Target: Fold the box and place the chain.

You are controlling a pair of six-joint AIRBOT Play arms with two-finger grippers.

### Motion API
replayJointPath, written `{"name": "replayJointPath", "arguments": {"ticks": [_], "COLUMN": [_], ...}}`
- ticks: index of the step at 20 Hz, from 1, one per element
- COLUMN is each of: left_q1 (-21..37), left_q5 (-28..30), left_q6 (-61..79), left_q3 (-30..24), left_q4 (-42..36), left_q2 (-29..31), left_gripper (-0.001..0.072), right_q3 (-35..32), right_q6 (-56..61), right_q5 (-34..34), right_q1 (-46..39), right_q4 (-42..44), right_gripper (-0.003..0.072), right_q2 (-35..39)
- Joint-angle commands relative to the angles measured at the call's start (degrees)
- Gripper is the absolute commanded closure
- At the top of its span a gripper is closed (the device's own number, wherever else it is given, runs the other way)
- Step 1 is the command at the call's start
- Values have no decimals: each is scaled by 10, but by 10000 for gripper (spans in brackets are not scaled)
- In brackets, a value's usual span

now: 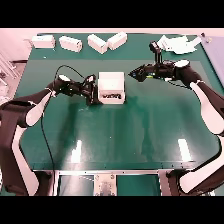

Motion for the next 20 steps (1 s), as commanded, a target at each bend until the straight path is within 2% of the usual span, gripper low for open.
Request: {"name": "replayJointPath", "arguments": {"ticks": [1,6,10,11,14,20], "left_q1": [0,0,0,0,0,0], "left_q5": [0,0,0,0,0,0], "left_q6": [0,0,0,0,0,0], "left_q3": [1,0,1,0,0,0], "left_q4": [0,0,0,0,0,0], "left_q2": [0,0,0,0,0,0], "left_gripper": [239,239,239,239,239,239], "right_q3": [35,40,41,41,57,110], "right_q6": [-7,-7,-10,-9,-11,6], "right_q5": [26,28,79,82,82,200], "right_q1": [-1,5,21,22,21,26], "right_q4": [13,12,12,12,11,10], "right_gripper": [429,430,430,475,474,470], "right_q2": [-45,-54,-54,-53,-53,-53]}}
